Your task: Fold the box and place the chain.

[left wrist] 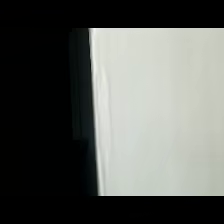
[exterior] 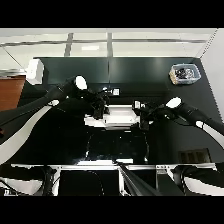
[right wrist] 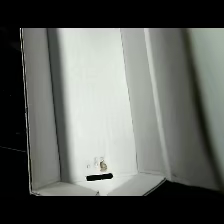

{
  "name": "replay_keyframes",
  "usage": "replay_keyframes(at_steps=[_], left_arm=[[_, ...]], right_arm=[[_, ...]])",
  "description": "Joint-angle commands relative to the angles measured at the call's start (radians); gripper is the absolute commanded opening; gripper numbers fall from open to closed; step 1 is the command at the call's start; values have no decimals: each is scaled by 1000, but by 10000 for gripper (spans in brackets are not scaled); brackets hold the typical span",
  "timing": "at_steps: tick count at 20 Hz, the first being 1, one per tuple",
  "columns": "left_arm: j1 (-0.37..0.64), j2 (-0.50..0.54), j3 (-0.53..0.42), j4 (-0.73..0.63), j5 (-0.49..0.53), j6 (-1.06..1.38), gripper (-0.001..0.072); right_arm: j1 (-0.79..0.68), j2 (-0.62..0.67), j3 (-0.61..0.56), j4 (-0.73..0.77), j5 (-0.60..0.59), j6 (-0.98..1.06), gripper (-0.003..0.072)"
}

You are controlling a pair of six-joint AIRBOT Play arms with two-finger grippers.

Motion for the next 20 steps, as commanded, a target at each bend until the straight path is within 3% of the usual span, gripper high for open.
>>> replay_keyframes(at_steps=[1, 20], left_arm=[[0, -1, 1, 0, 1, 0, 20], [0, -1, 1, 0, 3, 0, 20]], right_arm=[[12, -1, -1, -24, -7, 4, 693], [34, -1, -5, -50, -45, 30, 693]])
